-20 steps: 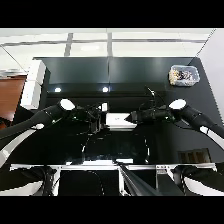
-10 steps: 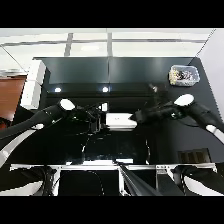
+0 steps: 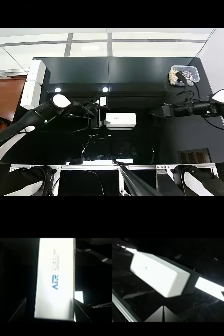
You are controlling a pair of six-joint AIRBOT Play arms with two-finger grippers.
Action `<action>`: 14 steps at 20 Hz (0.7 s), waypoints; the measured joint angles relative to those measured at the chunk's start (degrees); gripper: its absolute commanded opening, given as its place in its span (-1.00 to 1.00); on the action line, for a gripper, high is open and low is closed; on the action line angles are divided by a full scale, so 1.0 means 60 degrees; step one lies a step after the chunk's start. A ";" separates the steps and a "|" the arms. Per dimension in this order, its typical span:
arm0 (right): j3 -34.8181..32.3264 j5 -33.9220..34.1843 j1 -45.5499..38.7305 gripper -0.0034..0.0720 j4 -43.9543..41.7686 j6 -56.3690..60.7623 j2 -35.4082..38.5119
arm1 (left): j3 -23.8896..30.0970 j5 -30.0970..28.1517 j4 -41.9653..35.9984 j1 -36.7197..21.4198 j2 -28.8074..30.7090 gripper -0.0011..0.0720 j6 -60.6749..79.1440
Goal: Fold the box and place the chain.
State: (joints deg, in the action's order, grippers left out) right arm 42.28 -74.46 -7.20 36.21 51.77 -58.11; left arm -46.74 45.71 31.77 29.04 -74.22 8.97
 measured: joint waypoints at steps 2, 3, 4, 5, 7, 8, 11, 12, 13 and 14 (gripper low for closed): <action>0.0004 0.0025 -0.0142 -0.87 0.0106 0.0040 0.0058 | -0.0459 0.0022 0.0011 0.0390 -0.0146 0.98 -0.0302; 0.0004 0.0058 -0.0189 -0.87 0.0131 0.0062 0.0073 | -0.0729 -0.0051 0.0051 0.0627 -0.0339 0.98 -0.0539; 0.0004 0.0142 -0.0226 -0.87 0.0168 0.0062 0.0087 | -0.1013 -0.0182 0.0044 0.0838 -0.0579 0.98 -0.0783; 0.0004 0.0200 -0.0248 -0.87 0.0197 0.0066 0.0095 | -0.1311 -0.0288 0.0047 0.1024 -0.0871 0.98 -0.1075; 0.0004 0.0288 -0.0280 -0.87 0.0219 0.0066 0.0113 | -0.1891 -0.0310 0.0055 0.1293 -0.1479 0.98 -0.1836; 0.0004 0.0306 -0.0288 -0.87 0.0229 0.0069 0.0113 | -0.2120 -0.0280 0.0066 0.1366 -0.1770 0.98 -0.2218; 0.0004 0.0368 -0.0302 -0.87 0.0251 0.0051 0.0117 | -0.2528 -0.0051 0.0135 0.1428 -0.2353 0.98 -0.3002; 0.0004 0.0386 -0.0302 -0.87 0.0259 0.0022 0.0113 | -0.2597 0.0025 0.0135 0.1443 -0.2455 0.98 -0.3136; 0.0004 0.0408 -0.0302 -0.87 0.0262 0.0004 0.0113 | -0.2656 0.0171 0.0142 0.1450 -0.2532 0.98 -0.3242; 0.0004 0.0430 -0.0302 -0.87 0.0270 -0.0022 0.0113 | -0.2688 0.0255 0.0208 0.1457 -0.2586 0.98 -0.3330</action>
